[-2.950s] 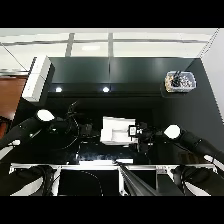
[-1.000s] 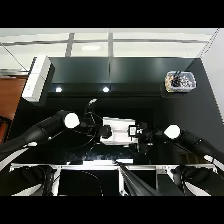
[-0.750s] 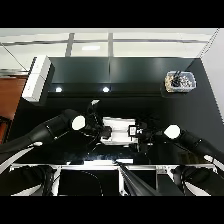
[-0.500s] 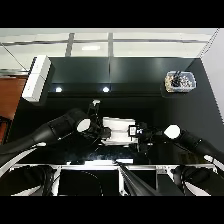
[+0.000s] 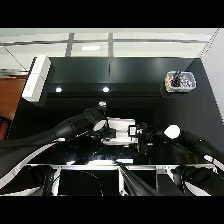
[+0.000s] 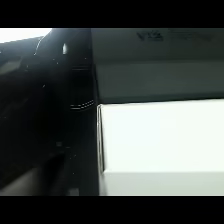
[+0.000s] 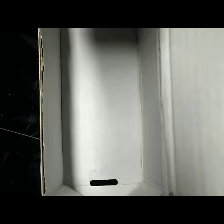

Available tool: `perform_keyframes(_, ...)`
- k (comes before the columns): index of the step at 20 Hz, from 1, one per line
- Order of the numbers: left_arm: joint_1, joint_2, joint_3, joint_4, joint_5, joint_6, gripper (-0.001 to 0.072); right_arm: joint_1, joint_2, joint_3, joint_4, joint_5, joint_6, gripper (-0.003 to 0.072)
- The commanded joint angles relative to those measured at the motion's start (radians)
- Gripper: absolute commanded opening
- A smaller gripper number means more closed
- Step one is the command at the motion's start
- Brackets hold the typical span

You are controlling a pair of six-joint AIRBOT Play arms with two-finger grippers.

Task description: Fold the box and place the chain.

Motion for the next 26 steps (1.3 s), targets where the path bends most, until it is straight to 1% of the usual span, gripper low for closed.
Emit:
perform_keyframes(1,-0.005,-0.015,0.01,0.005,-0.003,-0.029,0.0326,0.001,0.0,0.0,0.0,0.001,0.0,0.0182)
perform_keyframes(2,-0.005,-0.015,0.01,0.0,0.003,-0.029,0.0229,0.001,0.0,0.0,0.0,0.001,0.0,0.0182)
perform_keyframes(3,-0.005,-0.015,0.01,-0.002,0.01,-0.029,0.0109,0.001,0.0,0.0,0.0,0.001,0.0,0.0182)
perform_keyframes(4,-0.005,-0.015,0.01,-0.002,0.013,-0.029,0.0026,0.001,0.0,0.0,0.0,0.001,0.0,0.0182)
perform_keyframes(8,-0.005,-0.015,0.021,0.005,0.009,-0.027,0.0031,0.001,0.0,0.0,0.0,0.001,0.0,0.0182)
perform_keyframes(9,-0.005,-0.015,0.026,0.006,0.006,-0.027,0.0128,0.001,0.0,0.0,0.0,0.001,0.0,0.0182)
perform_keyframes(10,-0.004,-0.015,0.031,0.006,0.006,-0.027,0.0295,0.001,0.0,0.0,0.0,0.001,0.0,0.0182)
perform_keyframes(11,-0.004,-0.015,0.036,0.006,0.006,-0.027,0.0357,0.001,0.0,0.0,0.0,0.001,0.0,0.0182)
perform_keyframes(14,-0.004,-0.015,0.037,0.006,0.006,-0.027,0.0357,0.001,0.0,0.0,0.0,0.001,0.0,0.0182)
perform_keyframes(15,-0.004,-0.015,0.037,0.006,0.006,-0.027,0.0349,0.001,0.0,0.0,0.0,0.001,0.0,0.0182)
perform_keyframes(16,-0.004,-0.015,0.037,0.006,0.006,-0.027,0.0267,0.001,0.0,0.0,0.0,0.001,0.0,0.0182)
perform_keyframes(17,-0.004,-0.015,0.037,0.007,0.006,-0.026,0.0053,0.001,0.0,0.0,0.0,0.001,0.0,0.0182)
perform_keyframes(18,-0.004,-0.015,0.037,0.007,0.006,-0.024,0.0025,0.001,0.0,0.0,0.0,0.003,0.0,0.0182)
perform_keyframes(23,-0.004,-0.015,0.037,0.007,0.003,-0.025,0.0025,0.001,0.0,0.0,0.0,0.013,0.002,0.0184)
perform_keyframes(24,-0.004,-0.015,0.037,0.007,0.003,-0.025,0.0024,0.001,0.0,0.0,0.0,0.01,0.038,0.0304)
perform_keyframes(25,-0.004,-0.015,0.037,0.007,0.003,-0.024,0.0024,0.001,0.002,0.008,-0.003,0.016,0.099,0.0476)
perform_keyframes(26,-0.005,-0.015,0.037,0.007,0.003,-0.024,0.0025,0.0,0.005,0.021,-0.019,0.039,0.155,0.0538)
